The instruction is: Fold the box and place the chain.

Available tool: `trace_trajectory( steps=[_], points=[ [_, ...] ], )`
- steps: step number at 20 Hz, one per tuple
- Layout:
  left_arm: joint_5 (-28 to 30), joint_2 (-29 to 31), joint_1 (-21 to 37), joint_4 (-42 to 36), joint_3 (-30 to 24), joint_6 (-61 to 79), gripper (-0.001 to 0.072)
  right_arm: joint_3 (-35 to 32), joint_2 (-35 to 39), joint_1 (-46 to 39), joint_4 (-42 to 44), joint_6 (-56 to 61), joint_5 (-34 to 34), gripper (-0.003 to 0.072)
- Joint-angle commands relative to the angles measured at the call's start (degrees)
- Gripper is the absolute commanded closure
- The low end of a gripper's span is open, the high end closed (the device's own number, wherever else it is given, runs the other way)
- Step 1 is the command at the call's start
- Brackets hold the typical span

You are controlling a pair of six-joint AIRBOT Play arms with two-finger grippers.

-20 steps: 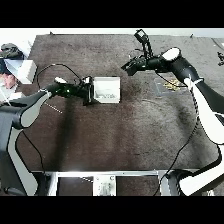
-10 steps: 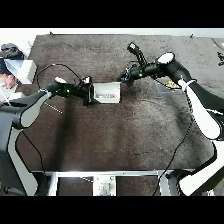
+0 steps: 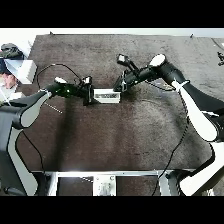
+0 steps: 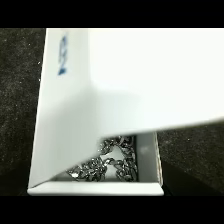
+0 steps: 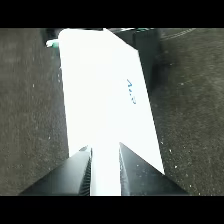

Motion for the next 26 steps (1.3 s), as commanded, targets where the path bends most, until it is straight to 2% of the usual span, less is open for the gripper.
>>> trace_trajectory(
  steps=[1, 8, 9, 10, 13, 14, 18, 20, 24, 26],
  points=[
    [0.0, 0.0, 0.0, 0.0, 0.0, 0.0, 0.0344, 0.0, 0.0, 2.2, -2.9, -2.1, -3.9, 0.0462],
    [0.0, 0.0, 0.0, 0.0, 0.0, 0.0, 0.0344, 0.0, -2.0, 4.4, -2.5, -4.8, -4.3, 0.0459],
    [0.0, 0.0, 0.0, 0.0, 0.0, 0.0, 0.0344, 0.0, -2.4, 4.4, -2.1, -4.8, -4.1, 0.0395],
    [0.0, 0.0, 0.0, 0.0, 0.0, 0.0, 0.0344, 0.0, -2.8, 4.4, -1.5, -4.8, -3.5, 0.0390],
    [0.0, 0.0, 0.0, 0.0, 0.0, 0.0, 0.0344, -0.1, -2.9, 4.4, -0.5, -4.7, -3.4, 0.0395],
    [0.0, 0.0, 0.0, 0.0, 0.0, 0.0, 0.0344, -0.1, -2.8, 4.4, -0.1, -3.1, -3.4, 0.0447],
    [0.0, 0.0, 0.0, 0.0, 0.0, 0.0, 0.0344, -0.2, -1.8, 3.8, -0.2, -1.0, -3.4, 0.0448],
    [0.0, 0.0, 0.0, 0.0, 0.0, 0.0, 0.0344, -0.9, -1.0, 3.1, -0.1, -0.5, -3.5, 0.0473],
    [0.0, 0.0, 0.0, 0.0, 0.0, 0.0, 0.0344, -7.1, 3.3, 2.4, 2.1, -5.9, -11.4, 0.0470],
    [0.0, 0.0, 0.0, 0.0, 0.0, 0.0, 0.0344, -7.9, 2.3, 2.4, 5.2, -7.2, -12.5, 0.0401]
  ],
)
